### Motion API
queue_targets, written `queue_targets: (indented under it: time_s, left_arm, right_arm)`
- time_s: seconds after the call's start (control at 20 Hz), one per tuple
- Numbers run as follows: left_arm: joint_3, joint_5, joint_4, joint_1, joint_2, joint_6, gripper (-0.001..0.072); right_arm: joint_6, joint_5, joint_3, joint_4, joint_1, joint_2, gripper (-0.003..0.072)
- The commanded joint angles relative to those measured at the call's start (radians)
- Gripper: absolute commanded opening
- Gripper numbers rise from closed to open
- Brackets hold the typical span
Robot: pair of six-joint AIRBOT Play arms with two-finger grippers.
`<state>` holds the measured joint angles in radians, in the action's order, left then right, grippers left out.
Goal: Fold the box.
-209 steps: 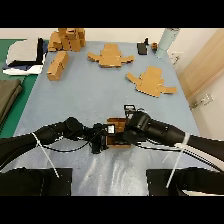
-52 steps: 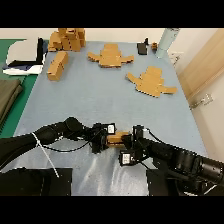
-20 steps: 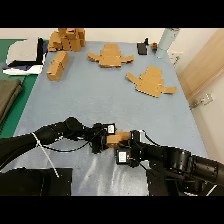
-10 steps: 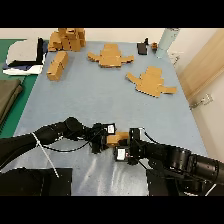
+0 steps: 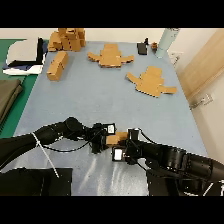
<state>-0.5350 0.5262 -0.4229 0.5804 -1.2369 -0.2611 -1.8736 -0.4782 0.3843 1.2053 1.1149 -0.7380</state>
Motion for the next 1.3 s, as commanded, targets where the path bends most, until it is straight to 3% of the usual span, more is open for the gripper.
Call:
queue_targets:
  time_s: [0.0, 0.6, 0.9, 1.1, 1.25]
  left_arm:
    - [0.000, 0.000, 0.000, 0.000, 0.000, 0.000, 0.0463]
    - [0.000, 0.000, 0.000, 0.000, -0.001, 0.000, 0.0463]
    - [0.000, 0.000, 0.000, 0.000, 0.000, 0.000, 0.0463]
    - [0.000, 0.000, 0.000, 0.000, 0.000, 0.000, 0.0464]
    - [0.000, 0.000, 0.000, 0.000, 0.000, 0.000, 0.0463]
  right_arm:
    - [0.000, 0.001, 0.000, 0.010, 0.001, -0.008, 0.0006]
    - [0.000, -0.006, 0.003, 0.014, 0.001, 0.006, 0.0006]
    - [0.059, -0.164, 0.003, -0.053, 0.000, 0.125, 0.0005]
    - [0.266, -0.291, 0.003, -0.211, 0.000, 0.133, 0.0006]
    - [0.668, -0.427, 0.014, -0.475, -0.047, 0.132, 0.0006]
